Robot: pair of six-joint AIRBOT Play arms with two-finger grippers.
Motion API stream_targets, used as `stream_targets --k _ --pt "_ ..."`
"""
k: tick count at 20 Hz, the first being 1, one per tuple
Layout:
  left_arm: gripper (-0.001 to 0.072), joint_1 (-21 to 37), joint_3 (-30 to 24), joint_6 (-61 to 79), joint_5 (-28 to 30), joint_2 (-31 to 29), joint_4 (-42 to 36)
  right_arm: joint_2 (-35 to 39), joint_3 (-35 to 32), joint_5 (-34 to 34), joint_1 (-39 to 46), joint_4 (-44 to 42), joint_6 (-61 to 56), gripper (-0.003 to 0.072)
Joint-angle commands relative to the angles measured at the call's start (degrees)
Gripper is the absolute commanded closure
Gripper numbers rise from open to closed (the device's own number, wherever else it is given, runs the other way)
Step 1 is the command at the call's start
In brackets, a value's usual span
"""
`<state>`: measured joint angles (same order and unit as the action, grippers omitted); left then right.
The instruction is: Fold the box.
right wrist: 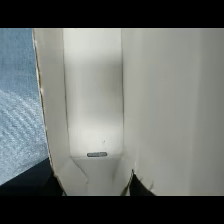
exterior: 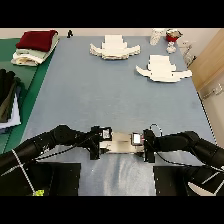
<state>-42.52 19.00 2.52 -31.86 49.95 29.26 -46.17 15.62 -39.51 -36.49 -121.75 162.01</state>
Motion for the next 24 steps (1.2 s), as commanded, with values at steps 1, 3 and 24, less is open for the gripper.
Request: stream_targets --k 1,3,24 --pt "0.0235 0.0 0.02 0.02 -0.13 0.22 -1.22 0.07 0.02 0.02 -0.04 0.02 0.04 0.0231" --pt "0.0237 0.0 0.02 -0.68 -0.22 0.2 -1.11 0.07 0.02 0.02 -0.04 0.02 0.04 0.0231" --pt "0.0694 22.67 6.27 -97.09 -31.98 -17.03 49.59 0.07 0.02 0.02 -0.04 0.02 0.04 0.0231"
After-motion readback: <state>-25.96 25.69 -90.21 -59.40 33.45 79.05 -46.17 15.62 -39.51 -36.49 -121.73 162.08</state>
